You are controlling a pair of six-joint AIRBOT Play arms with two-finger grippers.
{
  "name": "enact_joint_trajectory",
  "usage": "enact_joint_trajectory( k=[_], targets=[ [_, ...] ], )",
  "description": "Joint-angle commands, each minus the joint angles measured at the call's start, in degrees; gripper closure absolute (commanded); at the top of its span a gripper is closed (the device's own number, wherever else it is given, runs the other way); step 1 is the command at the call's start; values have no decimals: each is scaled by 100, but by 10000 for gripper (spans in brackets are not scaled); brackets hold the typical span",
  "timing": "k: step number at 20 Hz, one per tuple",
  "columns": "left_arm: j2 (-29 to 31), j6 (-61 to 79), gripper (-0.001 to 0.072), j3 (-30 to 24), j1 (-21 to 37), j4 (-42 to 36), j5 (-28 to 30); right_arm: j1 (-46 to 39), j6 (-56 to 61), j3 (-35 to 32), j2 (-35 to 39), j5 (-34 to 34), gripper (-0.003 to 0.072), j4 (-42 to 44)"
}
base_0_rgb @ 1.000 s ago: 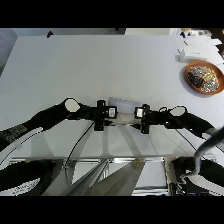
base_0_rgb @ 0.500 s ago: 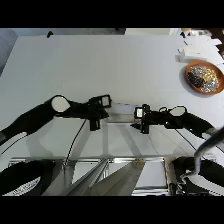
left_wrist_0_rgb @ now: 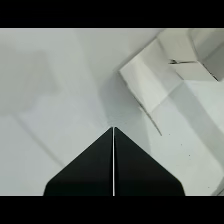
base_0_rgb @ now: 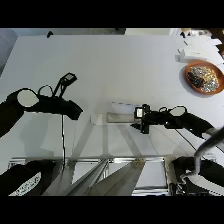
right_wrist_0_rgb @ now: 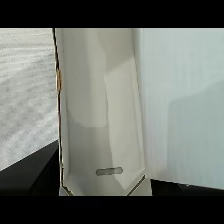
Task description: Fold the box and place the chain.
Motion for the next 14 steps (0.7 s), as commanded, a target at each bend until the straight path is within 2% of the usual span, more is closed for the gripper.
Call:
enact_joint_trajectory(
  k=[1,4,8,14],
  targets=[
    [-352,-1110,707,-42,181,-46,13,0,2,0,4,2,282,0],
    [-997,-1163,707,-39,48,-485,39,0,2,0,4,2,282,0],
    [-1626,-1150,707,-39,-426,-953,343,0,2,0,4,2,282,0],
    [-1792,-1132,704,-39,-761,-1303,553,0,2,0,4,0,282,0]
  ],
)
